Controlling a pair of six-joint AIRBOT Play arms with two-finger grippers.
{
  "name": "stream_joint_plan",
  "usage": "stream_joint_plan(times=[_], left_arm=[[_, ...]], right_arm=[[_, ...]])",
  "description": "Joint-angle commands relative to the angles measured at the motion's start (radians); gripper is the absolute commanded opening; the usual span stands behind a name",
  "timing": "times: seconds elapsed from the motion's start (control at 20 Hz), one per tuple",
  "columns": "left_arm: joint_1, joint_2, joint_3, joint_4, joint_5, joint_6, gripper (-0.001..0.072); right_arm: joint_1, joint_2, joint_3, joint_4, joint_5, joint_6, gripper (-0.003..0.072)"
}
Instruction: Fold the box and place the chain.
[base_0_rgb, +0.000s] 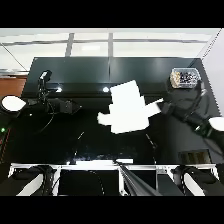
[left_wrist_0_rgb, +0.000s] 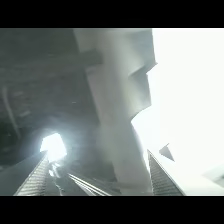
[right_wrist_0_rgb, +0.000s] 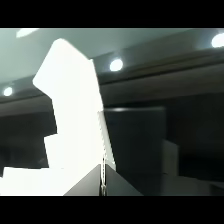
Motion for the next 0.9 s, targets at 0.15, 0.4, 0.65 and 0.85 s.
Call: stream_joint_plan(times=[0.15,0.4,0.65,0.85], left_arm=[[-0.05,-0.064,0.011,-0.023,0.021,-0.054,0.0707],[0.008,-0.326,0.163,-0.151,-0.149,-0.133,0.0708],[-0.04,-0.552,0.254,-0.23,-0.222,-0.069,0.0708],[-0.071,-0.678,0.279,-0.33,-0.311,0.066,0.0708]], right_arm=[[0.34,0.055,-0.115,0.106,-0.292,0.018,0.0016],[0.361,0.055,-0.116,0.103,-0.309,0.019,0.0016],[0.361,0.055,-0.115,0.103,-0.33,0.024,0.0016],[0.361,0.055,-0.115,0.103,-0.362,0.05,0.0016]])
